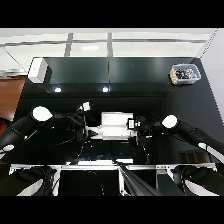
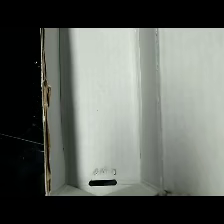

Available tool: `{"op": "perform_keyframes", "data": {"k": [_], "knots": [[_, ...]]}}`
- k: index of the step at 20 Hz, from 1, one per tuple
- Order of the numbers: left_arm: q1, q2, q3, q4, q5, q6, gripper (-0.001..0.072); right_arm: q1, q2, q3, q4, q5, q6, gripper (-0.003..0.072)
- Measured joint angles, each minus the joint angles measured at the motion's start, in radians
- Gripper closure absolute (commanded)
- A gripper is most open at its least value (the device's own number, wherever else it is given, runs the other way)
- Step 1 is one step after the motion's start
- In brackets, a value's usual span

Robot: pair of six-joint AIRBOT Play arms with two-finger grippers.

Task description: Fold the box and place the chain.

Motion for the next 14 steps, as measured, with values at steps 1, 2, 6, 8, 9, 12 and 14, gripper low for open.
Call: {"op": "perform_keyframes", "data": {"k": [1, 2, 6, 8, 9, 12, 14], "knots": [[0.0, -0.004, -0.004, 0.011, 0.017, 0.041, 0.0012, 0.0, 0.0, 0.0, 0.0, 0.0, 0.0, 0.0508], [0.0, -0.01, -0.007, 0.024, 0.035, 0.077, 0.0026, 0.0, 0.0, 0.0, 0.0, 0.0, 0.0, 0.0508], [-0.019, -0.042, -0.013, 0.037, 0.067, 0.145, 0.0152, 0.0, 0.0, 0.0, 0.0, 0.0, 0.0, 0.0508], [-0.038, -0.063, -0.013, 0.041, 0.067, 0.152, 0.0234, 0.0, 0.0, 0.0, 0.0, 0.0, 0.0, 0.0508], [-0.05, -0.072, -0.014, 0.041, 0.068, 0.153, 0.0251, 0.0, 0.0, 0.0, 0.0, 0.0, 0.0, 0.0508], [-0.095, -0.094, -0.014, 0.028, 0.076, 0.159, 0.0572, 0.0, 0.0, 0.0, 0.0, -0.001, 0.0, 0.0508], [-0.119, -0.101, -0.014, 0.019, 0.093, 0.163, 0.0589, 0.0, 0.0, 0.0, 0.0, -0.001, 0.0, 0.0508]]}}
